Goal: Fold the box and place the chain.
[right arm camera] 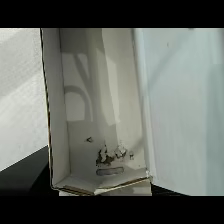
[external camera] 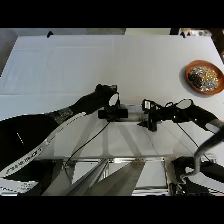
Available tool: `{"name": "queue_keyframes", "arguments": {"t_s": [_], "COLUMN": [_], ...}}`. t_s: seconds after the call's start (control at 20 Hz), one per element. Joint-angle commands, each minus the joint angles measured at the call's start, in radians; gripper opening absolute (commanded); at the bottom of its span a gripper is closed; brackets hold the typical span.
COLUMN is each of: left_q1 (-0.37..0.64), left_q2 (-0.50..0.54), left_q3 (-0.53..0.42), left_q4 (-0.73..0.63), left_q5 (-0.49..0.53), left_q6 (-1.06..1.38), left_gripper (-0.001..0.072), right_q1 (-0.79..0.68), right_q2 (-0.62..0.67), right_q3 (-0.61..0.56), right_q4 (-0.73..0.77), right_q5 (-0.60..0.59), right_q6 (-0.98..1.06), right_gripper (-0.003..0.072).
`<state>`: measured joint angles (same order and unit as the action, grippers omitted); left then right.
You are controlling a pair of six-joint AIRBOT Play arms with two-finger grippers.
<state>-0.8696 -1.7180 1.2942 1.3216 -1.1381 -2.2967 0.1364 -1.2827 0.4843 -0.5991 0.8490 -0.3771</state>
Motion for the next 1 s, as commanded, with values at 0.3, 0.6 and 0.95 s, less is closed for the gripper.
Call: {"name": "queue_keyframes", "arguments": {"t_s": [0.3, 0.6, 0.95], "left_q1": [0.042, 0.124, 0.306], "left_q2": [0.108, 0.315, 0.575], "left_q3": [0.0, -0.014, -0.445], "left_q4": [-0.005, -0.032, -0.327], "left_q5": [-0.06, -0.277, 0.048], "left_q6": [0.074, 0.66, 2.106], "left_gripper": [0.0445, 0.0491, 0.0709], "right_q1": [0.0, 0.0, 0.0], "right_q2": [0.001, 0.001, 0.001], "right_q3": [0.0, 0.0, 0.0], "right_q4": [0.001, 0.001, 0.001], "right_q5": [0.001, 0.001, 0.001], "right_q6": [0.002, 0.002, 0.002], "right_gripper": [0.0335, 0.0335, 0.0335]}}
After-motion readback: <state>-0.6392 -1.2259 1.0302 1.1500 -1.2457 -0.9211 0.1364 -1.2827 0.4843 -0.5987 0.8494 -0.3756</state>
